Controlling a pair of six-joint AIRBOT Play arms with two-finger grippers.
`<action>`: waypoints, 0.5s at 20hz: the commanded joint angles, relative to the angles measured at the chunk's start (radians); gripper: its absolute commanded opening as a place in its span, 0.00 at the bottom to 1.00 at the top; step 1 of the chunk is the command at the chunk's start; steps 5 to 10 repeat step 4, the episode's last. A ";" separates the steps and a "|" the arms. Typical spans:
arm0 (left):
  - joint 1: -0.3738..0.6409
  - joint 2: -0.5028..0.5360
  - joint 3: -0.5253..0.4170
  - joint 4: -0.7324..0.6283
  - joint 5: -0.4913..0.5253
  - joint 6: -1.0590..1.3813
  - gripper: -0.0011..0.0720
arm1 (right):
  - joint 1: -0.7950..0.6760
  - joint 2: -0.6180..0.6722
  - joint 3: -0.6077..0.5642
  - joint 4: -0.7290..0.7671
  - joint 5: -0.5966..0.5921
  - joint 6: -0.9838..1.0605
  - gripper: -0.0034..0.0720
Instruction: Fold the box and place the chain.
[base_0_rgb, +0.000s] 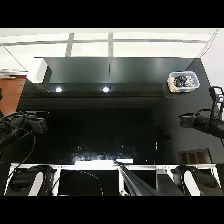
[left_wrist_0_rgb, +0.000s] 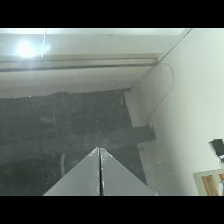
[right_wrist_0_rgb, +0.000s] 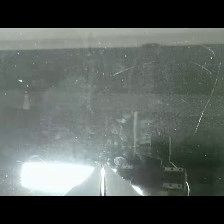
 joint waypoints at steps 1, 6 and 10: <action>0.000 0.008 -0.005 0.006 0.002 0.000 0.06 | -0.001 0.001 -0.002 -0.004 -0.003 0.000 0.07; 0.000 0.008 -0.005 0.006 0.002 0.000 0.06 | -0.001 0.001 -0.002 -0.003 -0.003 0.000 0.07; 0.000 0.008 -0.005 0.006 0.002 0.000 0.06 | -0.001 0.001 -0.002 -0.003 -0.003 0.000 0.07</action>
